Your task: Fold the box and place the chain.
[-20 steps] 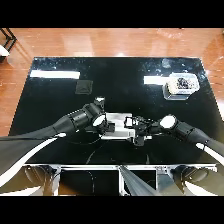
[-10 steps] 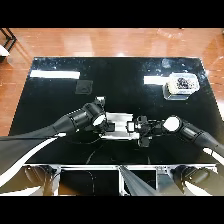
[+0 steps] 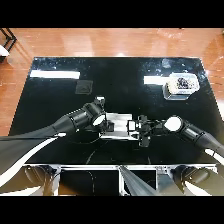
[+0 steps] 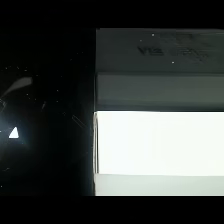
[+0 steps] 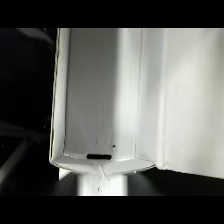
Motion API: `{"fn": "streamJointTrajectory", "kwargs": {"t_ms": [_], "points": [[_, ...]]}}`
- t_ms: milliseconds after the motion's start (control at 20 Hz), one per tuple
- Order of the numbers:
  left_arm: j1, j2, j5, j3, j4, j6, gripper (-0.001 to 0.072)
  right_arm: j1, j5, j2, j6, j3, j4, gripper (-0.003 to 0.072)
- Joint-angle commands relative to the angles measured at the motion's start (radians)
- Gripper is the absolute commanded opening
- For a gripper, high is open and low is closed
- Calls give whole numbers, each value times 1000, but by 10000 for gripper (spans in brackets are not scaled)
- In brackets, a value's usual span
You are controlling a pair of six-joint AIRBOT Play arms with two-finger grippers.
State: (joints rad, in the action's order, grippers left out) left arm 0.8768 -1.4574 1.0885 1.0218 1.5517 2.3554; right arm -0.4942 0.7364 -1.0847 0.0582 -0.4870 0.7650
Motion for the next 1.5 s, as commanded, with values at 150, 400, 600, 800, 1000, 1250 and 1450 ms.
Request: {"fn": "streamJointTrajectory", "kwargs": {"t_ms": [150,400,600,800,1000,1250,1450], "points": [[0,-1,-3,1,0,2,22,-12,-8,1,-79,-1,-90,236],[0,-1,-2,1,-1,2,22,-103,-159,-5,-86,-1,-141,236],[0,-1,-2,1,-16,2,22,-108,-175,-6,-113,-1,-137,300],[0,-1,-2,1,-16,2,22,-108,-172,-6,-124,-1,-137,321],[0,-1,5,1,-16,2,22,-96,-179,3,-168,-1,-108,22],[-1,-1,21,1,-15,3,22,71,-54,145,-412,-1,-92,21],[-1,-1,14,0,-15,6,22,321,102,297,-615,-1,-91,21]]}}
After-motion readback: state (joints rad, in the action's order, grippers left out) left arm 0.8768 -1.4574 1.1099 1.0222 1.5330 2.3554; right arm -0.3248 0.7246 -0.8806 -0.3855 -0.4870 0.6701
